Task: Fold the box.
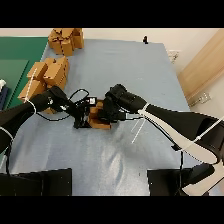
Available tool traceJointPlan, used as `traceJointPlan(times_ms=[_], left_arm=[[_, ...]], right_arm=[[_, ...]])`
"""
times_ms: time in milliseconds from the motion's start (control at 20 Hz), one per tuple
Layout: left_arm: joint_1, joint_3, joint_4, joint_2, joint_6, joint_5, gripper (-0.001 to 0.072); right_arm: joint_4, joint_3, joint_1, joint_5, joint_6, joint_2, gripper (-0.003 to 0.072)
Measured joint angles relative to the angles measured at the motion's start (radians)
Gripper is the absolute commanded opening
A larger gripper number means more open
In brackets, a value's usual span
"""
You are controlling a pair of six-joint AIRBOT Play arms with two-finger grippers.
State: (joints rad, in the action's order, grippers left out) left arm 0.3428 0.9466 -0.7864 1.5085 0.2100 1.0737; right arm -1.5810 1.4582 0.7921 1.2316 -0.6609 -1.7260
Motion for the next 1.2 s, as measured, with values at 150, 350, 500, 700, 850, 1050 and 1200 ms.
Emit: traceJointPlan(times_ms=[150, 350, 500, 700, 850, 1050, 1200], left_arm=[[0.000, 0.000, 0.000, 0.000, -0.001, 0.001, 0.0227], [0.000, 0.000, -0.001, 0.000, 0.001, 0.002, 0.0227], [0.000, 0.000, -0.001, 0.000, 0.000, 0.002, 0.0227], [0.000, 0.000, 0.000, 0.000, -0.001, 0.002, 0.0227], [0.000, 0.000, 0.000, 0.000, -0.003, 0.002, 0.0227], [-0.002, 0.000, 0.001, 0.000, -0.020, 0.005, 0.0227], [-0.002, 0.000, 0.000, 0.000, -0.026, 0.003, 0.0227]], right_arm=[[-0.021, 0.016, 0.000, 0.001, 0.000, -0.001, 0.0190], [-0.026, 0.025, 0.000, 0.041, 0.016, -0.003, 0.0008], [-0.027, 0.028, 0.002, 0.050, 0.034, -0.014, 0.0007], [-0.014, 0.034, 0.019, 0.063, 0.051, -0.042, 0.0007], [0.003, 0.041, 0.036, 0.067, 0.058, -0.056, 0.0084], [0.006, 0.048, 0.043, 0.086, 0.036, -0.053, 0.0425], [-0.024, 0.052, 0.042, 0.049, -0.009, -0.015, 0.0426]])
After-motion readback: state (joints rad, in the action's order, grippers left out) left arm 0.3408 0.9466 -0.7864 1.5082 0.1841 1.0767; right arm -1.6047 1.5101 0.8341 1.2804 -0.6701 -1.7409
